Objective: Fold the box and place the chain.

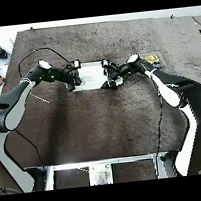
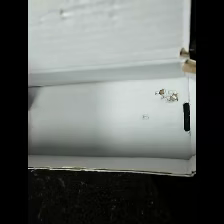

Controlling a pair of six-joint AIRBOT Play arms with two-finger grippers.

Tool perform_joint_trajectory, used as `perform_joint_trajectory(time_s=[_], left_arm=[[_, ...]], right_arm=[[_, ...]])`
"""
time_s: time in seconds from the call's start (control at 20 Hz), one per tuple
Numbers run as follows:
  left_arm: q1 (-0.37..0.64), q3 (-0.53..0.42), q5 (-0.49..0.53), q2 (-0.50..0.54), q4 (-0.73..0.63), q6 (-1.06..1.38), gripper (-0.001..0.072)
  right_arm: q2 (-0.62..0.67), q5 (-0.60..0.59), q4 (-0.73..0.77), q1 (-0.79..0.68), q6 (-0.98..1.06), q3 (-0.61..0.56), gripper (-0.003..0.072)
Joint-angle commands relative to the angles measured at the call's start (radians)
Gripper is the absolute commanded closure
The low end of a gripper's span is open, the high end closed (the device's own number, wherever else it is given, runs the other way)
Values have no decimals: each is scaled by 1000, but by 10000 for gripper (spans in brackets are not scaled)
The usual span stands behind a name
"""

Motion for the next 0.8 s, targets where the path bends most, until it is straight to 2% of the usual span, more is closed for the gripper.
perform_joint_trajectory(time_s=[0.0,0.05,0.1,0.45,0.5,0.55,0.6,0.7,0.75], left_arm=[[-1,0,-13,-5,-21,0,366],[0,0,-13,-5,-21,0,255],[0,0,-13,-5,-22,0,213],[0,0,-21,-5,-22,-1,213],[0,0,-21,-5,-19,-1,255],[0,0,-20,-5,-19,-1,364],[0,0,-21,-5,-19,-1,432],[6,0,-27,-5,-19,-11,436],[17,0,-45,-5,-19,-13,582]], right_arm=[[-1,0,0,0,0,1,214],[-1,0,0,0,0,1,214],[-1,0,0,0,0,1,214],[-1,0,0,0,0,1,214],[-1,0,0,0,0,1,214],[-1,0,0,0,0,1,214],[-1,0,0,0,0,1,214],[-1,0,0,0,0,1,214],[-1,0,0,0,0,1,214]])
